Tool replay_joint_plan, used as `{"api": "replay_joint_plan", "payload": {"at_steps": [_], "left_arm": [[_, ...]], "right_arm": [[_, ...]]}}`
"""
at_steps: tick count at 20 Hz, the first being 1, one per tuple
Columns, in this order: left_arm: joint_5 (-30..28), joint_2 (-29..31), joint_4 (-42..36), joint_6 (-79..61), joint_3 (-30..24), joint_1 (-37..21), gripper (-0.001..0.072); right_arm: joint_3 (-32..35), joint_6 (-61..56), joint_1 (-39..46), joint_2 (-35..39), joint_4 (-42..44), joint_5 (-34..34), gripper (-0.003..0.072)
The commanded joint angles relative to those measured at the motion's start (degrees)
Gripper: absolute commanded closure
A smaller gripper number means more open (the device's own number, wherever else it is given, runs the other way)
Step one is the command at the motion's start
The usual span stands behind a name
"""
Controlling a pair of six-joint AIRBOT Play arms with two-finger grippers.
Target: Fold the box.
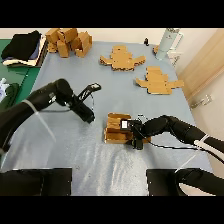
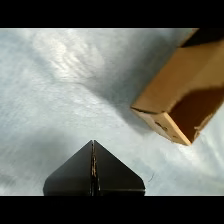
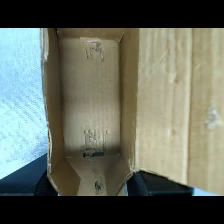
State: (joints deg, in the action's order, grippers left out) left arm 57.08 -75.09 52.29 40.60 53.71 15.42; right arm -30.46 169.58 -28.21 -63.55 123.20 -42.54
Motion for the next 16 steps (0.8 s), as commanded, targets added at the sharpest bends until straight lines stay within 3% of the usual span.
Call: {"api": "replay_joint_plan", "payload": {"at_steps": [1, 2, 3, 4, 5, 7, 13, 16], "left_arm": [[-8.8, 9.3, -7.2, -20.2, -12.4, 2.4, 0.0695], [-8.5, 10.9, -10.3, -27.6, -15.0, 2.5, 0.0693], [-8.9, 11.8, -13.8, -36.2, -17.4, 2.6, 0.0535], [-10.1, 11.6, -17.3, -44.6, -19.3, 2.9, 0.0056], [-12.0, 10.8, -21.5, -51.3, -21.2, 3.7, 0.0019], [-13.2, 8.1, -24.6, -57.0, -22.3, 5.8, 0.0019], [-21.4, 5.5, -28.3, -57.1, -22.2, 9.6, 0.0019], [-22.0, 5.0, -28.3, -57.2, -22.1, 10.0, 0.0018]], "right_arm": [[0.0, 0.0, 0.0, 0.0, 0.0, 0.0, 0.0184], [0.0, 0.0, 0.0, 0.0, 0.0, 0.0, 0.0184], [0.0, 0.0, 0.0, 0.0, 0.0, 0.0, 0.0184], [0.0, 0.0, 0.0, 0.0, 0.0, 0.0, 0.0184], [0.0, 0.0, 0.0, 0.0, 0.0, 0.0, 0.0184], [0.0, 0.0, 0.0, 0.0, 0.0, 0.0, 0.0184], [0.0, 0.0, 0.0, 0.0, 0.0, 0.0, 0.0184], [0.0, 0.0, 0.0, 0.0, 0.0, 0.0, 0.0184]]}}
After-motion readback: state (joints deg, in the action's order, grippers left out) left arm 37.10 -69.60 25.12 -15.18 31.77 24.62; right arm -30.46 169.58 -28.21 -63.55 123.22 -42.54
